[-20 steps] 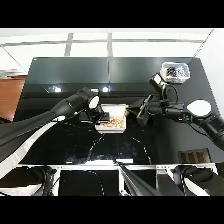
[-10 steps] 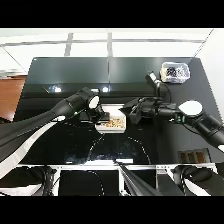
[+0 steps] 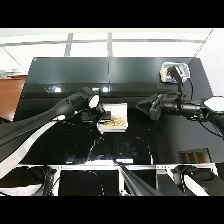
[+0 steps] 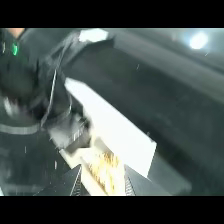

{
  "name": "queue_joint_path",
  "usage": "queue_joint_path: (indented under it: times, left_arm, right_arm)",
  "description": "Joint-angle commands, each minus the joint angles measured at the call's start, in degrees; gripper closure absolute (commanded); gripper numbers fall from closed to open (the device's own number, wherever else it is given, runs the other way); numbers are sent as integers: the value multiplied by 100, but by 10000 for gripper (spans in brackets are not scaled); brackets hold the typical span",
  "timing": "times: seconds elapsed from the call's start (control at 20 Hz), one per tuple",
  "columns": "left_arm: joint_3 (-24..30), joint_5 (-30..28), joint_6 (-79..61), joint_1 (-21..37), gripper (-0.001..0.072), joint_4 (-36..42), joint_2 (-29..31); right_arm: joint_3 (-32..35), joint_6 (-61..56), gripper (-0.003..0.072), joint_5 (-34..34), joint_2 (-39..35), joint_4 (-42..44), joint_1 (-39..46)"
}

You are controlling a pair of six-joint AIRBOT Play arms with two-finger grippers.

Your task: Fold the box and place the chain.

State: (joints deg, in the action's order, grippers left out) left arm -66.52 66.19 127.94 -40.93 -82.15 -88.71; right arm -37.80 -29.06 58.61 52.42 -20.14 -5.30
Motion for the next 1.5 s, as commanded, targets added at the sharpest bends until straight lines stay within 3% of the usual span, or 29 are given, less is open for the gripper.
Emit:
queue_joint_path:
  times: [0.0, 0.15, 0.25, 0.35, 0.45, 0.5, 0.6, 0.7, 0.8, 0.85, 0.95, 1.05, 1.25, 1.45]
  left_arm:
    - [-247, 50, -42, -76, 228, 140, 133]
    - [-295, 98, -376, -107, 229, -101, 752]
    - [-269, 560, -734, -105, 228, -614, 1259]
    - [33, 990, -817, 79, 229, -1318, 1794]
    - [695, 970, -977, 745, 229, -1259, 2358]
    - [1088, 715, -1196, 1174, 230, -892, 2583]
    - [2098, -212, -2131, 2173, 230, 1023, 2927]
    - [3014, -883, -4876, 2859, 229, 3427, 2942]
    - [3473, -876, -7311, 3147, 228, 4846, 2811]
    - [3578, -909, -8262, 3141, 219, 5062, 2752]
    - [3609, -1023, -9506, 3040, -2, 5071, 2664]
    - [3606, -1419, -10319, 2918, 0, 5086, 2651]
    - [3532, -1497, -13446, 2444, -1, 4581, 2592]
    - [2966, -1484, -13825, 2404, 1, 4345, 1709]
  right_arm:
    - [2, -118, 379, 417, -24, -551, 125]
    - [2, -120, 379, 415, -24, -564, 125]
    - [2, -140, 379, 415, -24, -564, 125]
    - [2, -142, 379, 411, -24, -562, 125]
    - [2, -149, 379, 409, -24, -562, 125]
    - [2, -192, 379, 398, -24, -564, 125]
    - [2, -275, 379, 374, -24, -560, 125]
    - [2, -356, 380, 372, -24, -562, 125]
    - [2, -356, 379, 358, -24, -566, 125]
    - [2, -365, 379, 339, -24, -564, 125]
    - [2, -439, 379, 271, -24, -562, 125]
    - [2, -439, 379, 260, -24, -564, 125]
    - [2, -439, 379, 256, -24, -566, 125]
    - [2, -442, 380, 157, -24, -562, 125]
